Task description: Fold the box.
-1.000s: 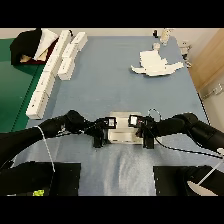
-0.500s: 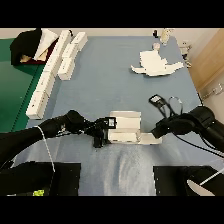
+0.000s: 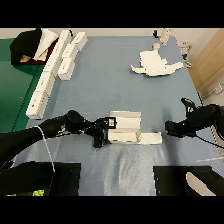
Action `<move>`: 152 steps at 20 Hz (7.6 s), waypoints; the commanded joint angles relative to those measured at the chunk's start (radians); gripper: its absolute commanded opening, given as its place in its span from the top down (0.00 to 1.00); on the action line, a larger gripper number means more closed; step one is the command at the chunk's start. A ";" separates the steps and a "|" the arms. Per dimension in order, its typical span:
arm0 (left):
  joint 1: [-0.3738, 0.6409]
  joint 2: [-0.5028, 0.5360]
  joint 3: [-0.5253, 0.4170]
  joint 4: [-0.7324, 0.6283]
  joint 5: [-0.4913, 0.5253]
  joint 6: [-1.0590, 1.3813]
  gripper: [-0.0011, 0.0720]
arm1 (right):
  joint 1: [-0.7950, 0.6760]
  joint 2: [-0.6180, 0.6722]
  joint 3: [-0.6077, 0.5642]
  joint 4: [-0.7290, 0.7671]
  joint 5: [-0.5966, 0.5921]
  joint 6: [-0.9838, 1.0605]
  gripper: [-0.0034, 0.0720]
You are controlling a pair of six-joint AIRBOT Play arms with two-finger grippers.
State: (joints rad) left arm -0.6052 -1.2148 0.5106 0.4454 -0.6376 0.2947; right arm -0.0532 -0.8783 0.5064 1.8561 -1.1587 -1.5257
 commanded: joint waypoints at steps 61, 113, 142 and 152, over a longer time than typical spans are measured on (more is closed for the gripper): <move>0.000 0.001 0.002 0.000 0.000 0.000 0.32 | 0.938 -0.455 0.428 -0.372 -0.092 0.898 0.57; 0.000 0.001 0.002 0.000 0.000 0.000 0.32 | 0.303 -0.654 0.607 0.606 -0.390 -0.657 0.95; 0.000 0.001 0.002 0.000 0.000 0.001 0.32 | 0.728 0.138 -0.095 0.448 0.632 -0.967 0.74; 0.000 0.001 0.002 0.000 0.000 0.001 0.32 | 0.743 0.119 -0.036 0.447 0.495 -1.216 0.32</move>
State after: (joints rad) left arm -0.6052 -1.2148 0.5110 0.4454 -0.6376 0.2955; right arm 0.6788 -0.7467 0.4606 2.3100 -0.6231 -2.6900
